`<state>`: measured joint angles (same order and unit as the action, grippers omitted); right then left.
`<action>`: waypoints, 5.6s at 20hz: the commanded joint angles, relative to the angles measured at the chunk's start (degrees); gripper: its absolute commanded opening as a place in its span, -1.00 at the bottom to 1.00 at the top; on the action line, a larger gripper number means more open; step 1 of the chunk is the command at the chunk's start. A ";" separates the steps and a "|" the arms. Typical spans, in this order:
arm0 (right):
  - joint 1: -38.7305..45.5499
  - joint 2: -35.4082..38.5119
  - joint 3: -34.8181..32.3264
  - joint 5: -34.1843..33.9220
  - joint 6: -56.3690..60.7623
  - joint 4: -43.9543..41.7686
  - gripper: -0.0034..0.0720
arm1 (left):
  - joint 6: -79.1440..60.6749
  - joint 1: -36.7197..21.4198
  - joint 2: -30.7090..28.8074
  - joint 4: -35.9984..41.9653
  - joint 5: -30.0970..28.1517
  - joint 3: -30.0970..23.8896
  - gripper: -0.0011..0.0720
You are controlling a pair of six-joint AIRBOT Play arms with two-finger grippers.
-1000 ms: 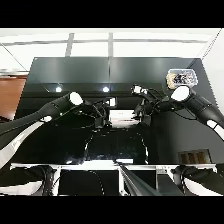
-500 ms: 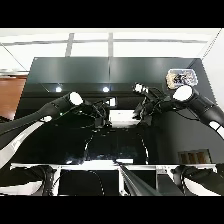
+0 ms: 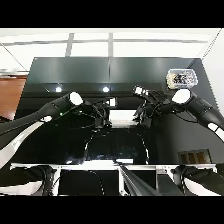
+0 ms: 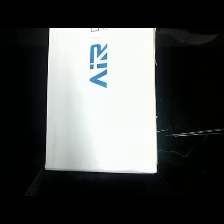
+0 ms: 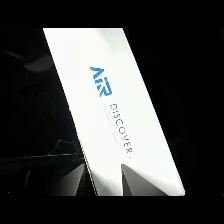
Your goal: Fold the box and place the chain.
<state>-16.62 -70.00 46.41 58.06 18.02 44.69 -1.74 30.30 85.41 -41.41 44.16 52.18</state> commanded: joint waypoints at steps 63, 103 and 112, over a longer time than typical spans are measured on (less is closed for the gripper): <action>30.49 18.45 11.06 17.55 49.03 12.57 -0.87 | 24.83 9.27 7.13 -7.58 5.95 20.37 0.96; 30.49 18.45 11.06 15.56 49.07 12.52 -0.87 | 51.49 -2.21 5.14 -46.36 9.27 25.68 -0.43; 30.38 18.43 11.04 15.04 49.05 9.60 -0.87 | 73.13 -44.59 12.55 -49.51 11.69 43.60 -0.43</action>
<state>13.78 -51.59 57.41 73.17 67.07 56.23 65.06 -3.66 94.15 -90.26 54.81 89.01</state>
